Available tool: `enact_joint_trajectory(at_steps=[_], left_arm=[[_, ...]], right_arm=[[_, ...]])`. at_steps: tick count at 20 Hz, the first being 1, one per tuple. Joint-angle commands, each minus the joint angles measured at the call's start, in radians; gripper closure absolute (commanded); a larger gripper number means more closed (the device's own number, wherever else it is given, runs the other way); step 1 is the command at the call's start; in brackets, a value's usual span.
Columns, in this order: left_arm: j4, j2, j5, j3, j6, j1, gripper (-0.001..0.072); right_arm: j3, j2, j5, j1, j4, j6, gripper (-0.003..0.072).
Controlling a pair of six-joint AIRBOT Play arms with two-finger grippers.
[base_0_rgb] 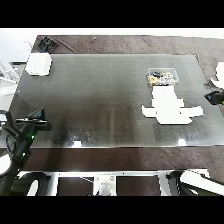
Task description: Fold the box and place the chain.
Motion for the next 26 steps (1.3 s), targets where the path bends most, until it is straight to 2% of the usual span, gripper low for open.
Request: enact_joint_trajectory(at_steps=[1,6,7,12,13,15,22,24,26], left_arm=[[0.000,0.000,0.000,0.000,0.000,0.000,0.0689],[0.000,0.000,0.000,0.000,0.000,0.000,0.0689],[0.000,0.000,0.000,0.000,0.000,0.000,0.0689],[0.000,0.000,0.000,0.000,0.000,0.000,0.0689],[0.000,0.000,0.000,0.000,0.000,0.000,0.0689],[0.000,0.000,-0.001,0.000,0.000,0.000,0.0689],[0.000,0.000,0.000,0.000,0.000,0.000,0.0689],[0.000,0.000,0.000,0.000,0.000,0.000,0.0689],[0.000,0.000,0.000,0.000,0.000,0.000,0.0689]], right_arm=[[0.252,-0.160,0.307,-0.097,-0.212,0.089,0.0354],[0.663,-0.484,0.615,-0.117,-0.204,0.076,0.0355],[0.720,-0.541,0.630,-0.118,-0.179,0.085,0.0354],[0.731,-0.646,0.644,-0.110,-0.169,0.050,0.0349],[0.731,-0.663,0.645,-0.108,-0.158,0.051,0.0322],[0.731,-0.683,0.657,-0.103,-0.134,0.055,0.0322],[0.713,-0.698,0.689,-0.071,-0.042,0.082,0.0321],[0.693,-0.699,0.694,-0.066,-0.045,0.089,0.0273],[0.671,-0.699,0.697,-0.061,-0.067,0.089,0.0273]])
